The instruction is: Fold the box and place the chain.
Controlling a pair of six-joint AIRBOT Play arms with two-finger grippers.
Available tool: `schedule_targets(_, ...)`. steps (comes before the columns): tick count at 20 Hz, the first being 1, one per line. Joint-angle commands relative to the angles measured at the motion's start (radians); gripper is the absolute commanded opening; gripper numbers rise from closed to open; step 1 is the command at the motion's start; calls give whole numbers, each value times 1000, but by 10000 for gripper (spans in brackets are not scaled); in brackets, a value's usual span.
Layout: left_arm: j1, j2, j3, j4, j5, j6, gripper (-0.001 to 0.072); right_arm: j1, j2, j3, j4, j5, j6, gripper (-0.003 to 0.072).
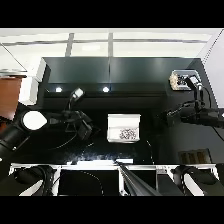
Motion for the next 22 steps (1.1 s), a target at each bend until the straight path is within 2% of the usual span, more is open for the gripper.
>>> schedule_targets(1,21,-19,-136,-122,99,643,710,0,-1,1,-6,-21,0,701)
schedule_targets(4,-33,-100,-135,-141,103,918,710,0,-1,1,-6,-23,2,701)
schedule_targets(6,-48,-158,-115,-167,68,952,710,0,-1,1,-6,-19,2,701)
schedule_targets(9,-34,-237,-99,-324,70,964,709,0,-1,1,-6,-21,2,701)
schedule_targets(11,-2,-287,-96,-387,29,1020,710,0,-1,1,-6,-19,2,701)
schedule_targets(14,0,-293,-83,-385,2,1132,710,0,-1,1,-6,-21,2,700)
schedule_targets(22,-36,-315,-62,-383,45,1139,709,0,-1,1,-6,-20,2,701)
